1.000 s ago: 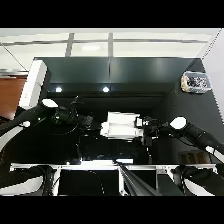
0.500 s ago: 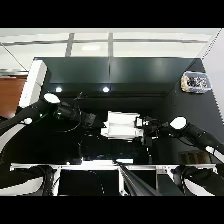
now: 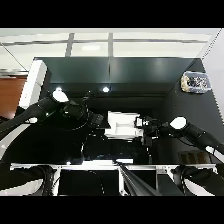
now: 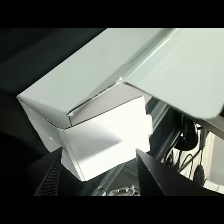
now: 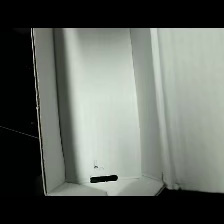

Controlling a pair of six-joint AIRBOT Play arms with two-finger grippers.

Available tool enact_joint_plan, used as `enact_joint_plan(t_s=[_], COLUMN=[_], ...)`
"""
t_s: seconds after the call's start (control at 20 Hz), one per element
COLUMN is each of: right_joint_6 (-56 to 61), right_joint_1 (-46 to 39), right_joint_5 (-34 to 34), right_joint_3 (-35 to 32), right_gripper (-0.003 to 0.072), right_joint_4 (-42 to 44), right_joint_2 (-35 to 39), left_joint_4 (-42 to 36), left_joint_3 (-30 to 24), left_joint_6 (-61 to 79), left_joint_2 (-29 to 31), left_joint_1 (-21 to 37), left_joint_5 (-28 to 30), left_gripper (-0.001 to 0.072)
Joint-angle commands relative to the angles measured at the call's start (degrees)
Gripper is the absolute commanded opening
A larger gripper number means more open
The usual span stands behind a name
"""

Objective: Fold the box and place the chain.

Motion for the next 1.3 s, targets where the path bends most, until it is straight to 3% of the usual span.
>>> enact_joint_plan(t_s=[0.0, 0.35, 0.95, 1.25], right_joint_6=[0.0, 0.0, 0.0, 0.0], right_joint_1=[0.0, 0.0, 0.0, 0.0], right_joint_5=[0.0, 0.0, 0.0, 0.0], right_joint_3=[0.0, 0.0, 0.0, 0.0], right_gripper=[0.0235, 0.0234, 0.0235, 0.0234], right_joint_4=[0.0, 0.0, 0.0, 0.0], right_joint_2=[0.0, 0.0, 0.0, 0.0], left_joint_4=[1.9, 4.7, 10.1, 13.6], left_joint_3=[0.9, 1.2, 1.3, 1.3], left_joint_6=[-2.7, -10.4, -15.8, -22.4], left_joint_2=[0.0, 0.0, 0.2, 0.2], left_joint_1=[-2.3, -6.1, -6.5, -10.9], left_joint_5=[3.1, 8.1, 7.7, 14.3], left_gripper=[0.0505, 0.0505, 0.0503, 0.0503])
